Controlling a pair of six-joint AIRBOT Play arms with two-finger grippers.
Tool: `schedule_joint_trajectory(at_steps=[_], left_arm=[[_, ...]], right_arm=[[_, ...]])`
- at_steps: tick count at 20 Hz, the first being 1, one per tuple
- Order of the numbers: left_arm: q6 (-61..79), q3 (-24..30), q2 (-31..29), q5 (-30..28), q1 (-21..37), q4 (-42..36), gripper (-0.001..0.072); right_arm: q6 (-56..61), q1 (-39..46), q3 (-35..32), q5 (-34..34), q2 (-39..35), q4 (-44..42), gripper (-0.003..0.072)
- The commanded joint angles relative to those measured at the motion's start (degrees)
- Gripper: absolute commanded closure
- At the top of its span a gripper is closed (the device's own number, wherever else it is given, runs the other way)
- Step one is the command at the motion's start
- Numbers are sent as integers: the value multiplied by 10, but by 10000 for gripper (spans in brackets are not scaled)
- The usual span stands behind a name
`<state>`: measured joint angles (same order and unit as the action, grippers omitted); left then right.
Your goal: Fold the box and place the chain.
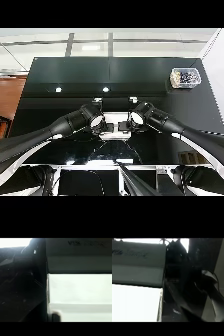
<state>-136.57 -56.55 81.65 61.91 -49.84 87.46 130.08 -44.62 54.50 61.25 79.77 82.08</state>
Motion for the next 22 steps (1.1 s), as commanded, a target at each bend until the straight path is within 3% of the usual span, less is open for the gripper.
schedule_joint_trajectory(at_steps=[1, 4, 6, 13, 14, 16, 22], left_arm=[[0, 0, 0, 0, 0, 0, 685], [0, 0, 0, 0, 0, 0, 685], [0, 0, 0, 2, 0, 0, 685], [0, 0, 0, 1, 0, -1, 685], [0, 0, 0, 1, 0, -1, 685], [0, 0, 0, 1, 0, -1, 685], [0, 0, 0, 1, 0, -1, 685]], right_arm=[[-5, -1, 3, 7, 3, 0, 509], [-5, -3, 3, 2, 3, 0, 509], [-9, -4, 3, 3, 3, 3, 672], [-8, -4, 3, 2, 3, 13, 670], [-8, -4, 3, 2, 3, 12, 650], [-8, -4, 3, 2, 3, 11, 356], [-8, -4, 3, 1, 3, -3, 361]])
